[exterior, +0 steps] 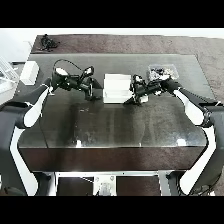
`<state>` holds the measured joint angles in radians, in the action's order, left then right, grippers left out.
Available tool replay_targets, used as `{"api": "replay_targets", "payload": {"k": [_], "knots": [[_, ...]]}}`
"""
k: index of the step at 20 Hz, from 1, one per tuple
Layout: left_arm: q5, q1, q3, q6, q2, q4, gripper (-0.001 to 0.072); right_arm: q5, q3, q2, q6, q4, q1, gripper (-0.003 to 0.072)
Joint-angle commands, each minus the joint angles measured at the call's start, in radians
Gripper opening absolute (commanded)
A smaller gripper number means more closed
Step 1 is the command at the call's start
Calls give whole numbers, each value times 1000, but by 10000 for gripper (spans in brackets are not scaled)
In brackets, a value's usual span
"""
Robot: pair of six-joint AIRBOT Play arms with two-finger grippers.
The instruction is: Fold the box and place the chain.
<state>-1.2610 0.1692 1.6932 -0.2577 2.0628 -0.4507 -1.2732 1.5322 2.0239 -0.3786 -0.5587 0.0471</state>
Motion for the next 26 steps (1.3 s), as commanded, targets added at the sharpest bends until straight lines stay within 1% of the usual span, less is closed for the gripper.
{"api": "replay_targets", "payload": {"k": [1,9,16,22,26], "knots": [[3,3,12,-13,15,15,720,0,0,0,0,1,0,581],[3,7,11,-16,19,-6,720,0,0,0,0,1,0,581],[-22,10,11,-11,19,-31,720,0,0,0,0,1,0,581],[3,19,11,-12,19,-29,720,0,0,0,0,1,0,581],[40,19,11,-12,19,-12,720,0,0,0,0,1,0,581]]}}
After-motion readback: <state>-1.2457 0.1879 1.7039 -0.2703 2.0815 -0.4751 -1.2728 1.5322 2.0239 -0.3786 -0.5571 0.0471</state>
